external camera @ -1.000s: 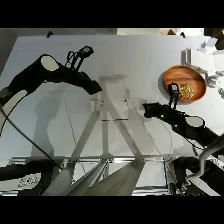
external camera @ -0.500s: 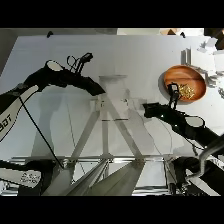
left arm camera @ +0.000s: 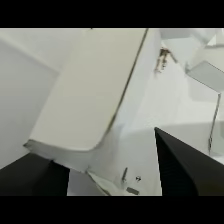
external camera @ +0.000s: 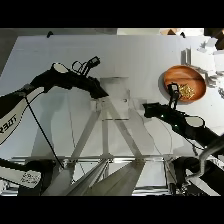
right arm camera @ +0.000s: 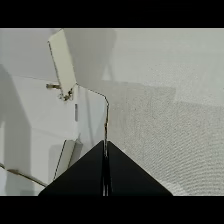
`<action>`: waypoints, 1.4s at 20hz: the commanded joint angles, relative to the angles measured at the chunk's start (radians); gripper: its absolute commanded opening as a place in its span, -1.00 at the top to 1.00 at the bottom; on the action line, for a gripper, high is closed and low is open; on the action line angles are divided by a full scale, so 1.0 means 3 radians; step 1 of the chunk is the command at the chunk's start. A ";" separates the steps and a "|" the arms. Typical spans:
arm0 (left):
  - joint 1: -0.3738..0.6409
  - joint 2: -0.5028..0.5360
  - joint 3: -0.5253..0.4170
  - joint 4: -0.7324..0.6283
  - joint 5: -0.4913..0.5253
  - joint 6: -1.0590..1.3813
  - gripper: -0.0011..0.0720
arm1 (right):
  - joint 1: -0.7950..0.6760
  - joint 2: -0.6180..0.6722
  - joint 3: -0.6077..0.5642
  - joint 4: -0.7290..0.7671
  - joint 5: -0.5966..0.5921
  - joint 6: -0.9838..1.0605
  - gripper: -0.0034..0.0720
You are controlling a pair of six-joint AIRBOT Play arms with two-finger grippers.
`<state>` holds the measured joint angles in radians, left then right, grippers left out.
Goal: Fold the box and place the chain.
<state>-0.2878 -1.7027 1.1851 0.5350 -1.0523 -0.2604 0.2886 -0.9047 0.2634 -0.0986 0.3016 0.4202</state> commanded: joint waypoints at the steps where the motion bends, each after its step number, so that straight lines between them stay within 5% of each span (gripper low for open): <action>1: -0.0058 -0.0052 0.0003 -0.0032 -0.0011 0.0107 -0.49 | 0.0004 0.0003 -0.0001 0.0000 0.0001 0.0001 0.88; 3: -0.0083 -0.0116 0.0001 -0.0086 -0.0048 0.0108 -0.35 | 0.0004 0.0003 -0.0001 0.0000 0.0001 0.0001 0.88; 6: -0.0076 -0.0137 0.0001 -0.0263 -0.0078 0.0198 0.73 | 0.0004 0.0003 -0.0001 0.0000 0.0001 0.0001 0.88; 7: -0.0069 -0.0137 0.0001 -0.0346 -0.0094 0.0284 0.94 | 0.0004 0.0003 -0.0001 0.0001 0.0001 0.0001 0.88; 28: -0.0065 -0.0137 0.0001 -0.0533 -0.0142 0.0430 0.94 | 0.0004 0.0003 -0.0001 0.0000 0.0001 0.0001 0.88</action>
